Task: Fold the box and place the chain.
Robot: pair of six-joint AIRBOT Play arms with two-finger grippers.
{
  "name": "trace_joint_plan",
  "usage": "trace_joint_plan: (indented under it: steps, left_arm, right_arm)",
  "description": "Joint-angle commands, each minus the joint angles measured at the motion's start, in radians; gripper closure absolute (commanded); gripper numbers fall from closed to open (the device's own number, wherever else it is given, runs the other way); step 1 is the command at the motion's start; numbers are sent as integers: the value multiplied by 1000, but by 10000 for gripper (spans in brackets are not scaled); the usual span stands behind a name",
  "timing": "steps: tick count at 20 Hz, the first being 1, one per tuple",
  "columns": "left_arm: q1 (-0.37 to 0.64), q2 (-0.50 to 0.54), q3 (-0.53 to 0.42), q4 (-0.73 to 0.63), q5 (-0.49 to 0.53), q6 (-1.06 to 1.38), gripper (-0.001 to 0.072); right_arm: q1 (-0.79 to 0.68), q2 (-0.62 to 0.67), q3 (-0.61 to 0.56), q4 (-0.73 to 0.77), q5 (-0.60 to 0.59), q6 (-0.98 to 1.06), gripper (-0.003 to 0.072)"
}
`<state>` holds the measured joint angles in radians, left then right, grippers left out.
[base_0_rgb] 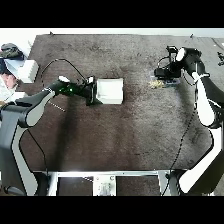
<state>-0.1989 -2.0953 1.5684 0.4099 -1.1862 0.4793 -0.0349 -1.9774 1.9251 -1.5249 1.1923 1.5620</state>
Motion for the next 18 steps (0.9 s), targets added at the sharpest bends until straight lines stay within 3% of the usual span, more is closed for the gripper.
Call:
trace_joint_plan:
  steps: [1,8,9,10,18]
  left_arm:
    - [0,0,0,0,0,0,446]
    - [0,0,0,0,0,0,446]
    - [0,0,0,0,0,0,446]
    - [0,0,0,0,0,0,446]
    - [0,0,0,0,0,0,446]
  right_arm:
    - [-3,-34,0,5,-11,-7,412]
    - [-3,-74,0,30,-29,-29,414]
    - [-3,-77,1,27,-31,-29,582]
    - [-3,-72,1,27,-34,-29,659]
    - [0,71,3,-21,-37,-29,675]
